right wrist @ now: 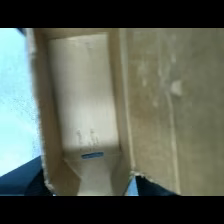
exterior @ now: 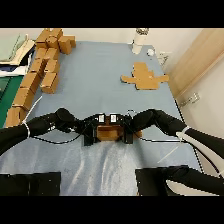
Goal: Fold the box.
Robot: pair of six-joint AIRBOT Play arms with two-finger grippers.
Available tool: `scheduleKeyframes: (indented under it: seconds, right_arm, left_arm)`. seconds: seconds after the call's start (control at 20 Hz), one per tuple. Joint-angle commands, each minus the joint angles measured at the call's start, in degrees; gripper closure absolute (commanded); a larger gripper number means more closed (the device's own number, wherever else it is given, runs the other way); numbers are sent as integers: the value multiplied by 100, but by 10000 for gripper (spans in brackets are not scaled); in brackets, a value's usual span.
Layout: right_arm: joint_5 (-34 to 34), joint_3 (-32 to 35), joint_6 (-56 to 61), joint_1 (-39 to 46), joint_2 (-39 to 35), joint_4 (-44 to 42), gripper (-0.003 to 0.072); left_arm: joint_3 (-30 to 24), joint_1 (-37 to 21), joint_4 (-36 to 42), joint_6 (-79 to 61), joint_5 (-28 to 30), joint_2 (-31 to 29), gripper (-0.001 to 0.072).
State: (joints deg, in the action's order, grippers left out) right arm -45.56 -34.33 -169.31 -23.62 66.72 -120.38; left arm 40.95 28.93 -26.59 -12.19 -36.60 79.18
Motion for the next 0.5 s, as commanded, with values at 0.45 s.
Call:
scheduleKeyframes:
  seconds: [0.45]
  right_arm:
    - [-778,0,896,7,-914,962,-28]
  left_arm:
    - [7,2,4,4,48,0,243]
